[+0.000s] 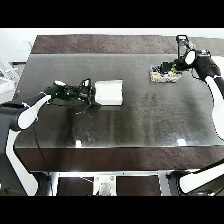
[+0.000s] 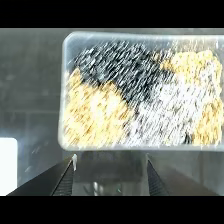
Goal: Fold the box and place the chain.
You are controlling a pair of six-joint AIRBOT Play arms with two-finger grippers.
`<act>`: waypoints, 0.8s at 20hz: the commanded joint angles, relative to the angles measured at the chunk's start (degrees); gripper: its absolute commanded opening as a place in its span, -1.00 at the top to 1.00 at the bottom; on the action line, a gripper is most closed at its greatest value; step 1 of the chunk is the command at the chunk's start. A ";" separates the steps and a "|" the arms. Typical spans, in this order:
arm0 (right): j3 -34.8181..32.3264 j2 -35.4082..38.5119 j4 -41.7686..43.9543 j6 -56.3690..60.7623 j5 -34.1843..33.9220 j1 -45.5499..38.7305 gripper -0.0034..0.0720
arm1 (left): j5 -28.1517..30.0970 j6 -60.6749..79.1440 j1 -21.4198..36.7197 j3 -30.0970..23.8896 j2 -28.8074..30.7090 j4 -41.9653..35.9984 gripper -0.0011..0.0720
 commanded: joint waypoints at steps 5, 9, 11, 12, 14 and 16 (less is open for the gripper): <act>11.04 -12.07 13.90 -8.72 -1.53 -2.69 -0.40 | 0.02 0.02 0.02 0.04 0.02 0.02 -0.37; 12.15 -13.99 14.49 -9.14 1.88 -2.67 -0.40 | 0.31 0.02 0.02 0.04 0.02 0.02 -0.37; 12.13 -14.36 14.97 -9.25 3.91 -2.67 -0.40 | 0.31 0.02 0.02 0.04 0.02 0.02 -0.37; 12.13 -14.51 14.93 -9.35 4.50 -2.67 -0.40 | 0.31 0.02 0.02 0.04 0.02 0.02 -0.37; 12.11 -14.62 14.91 -9.35 4.61 -2.67 -0.24 | 0.33 0.02 0.02 0.04 0.02 0.02 -0.37; 12.11 -14.67 14.91 -9.33 4.68 -2.67 -0.19 | 0.31 0.02 0.02 0.04 0.02 0.02 -0.37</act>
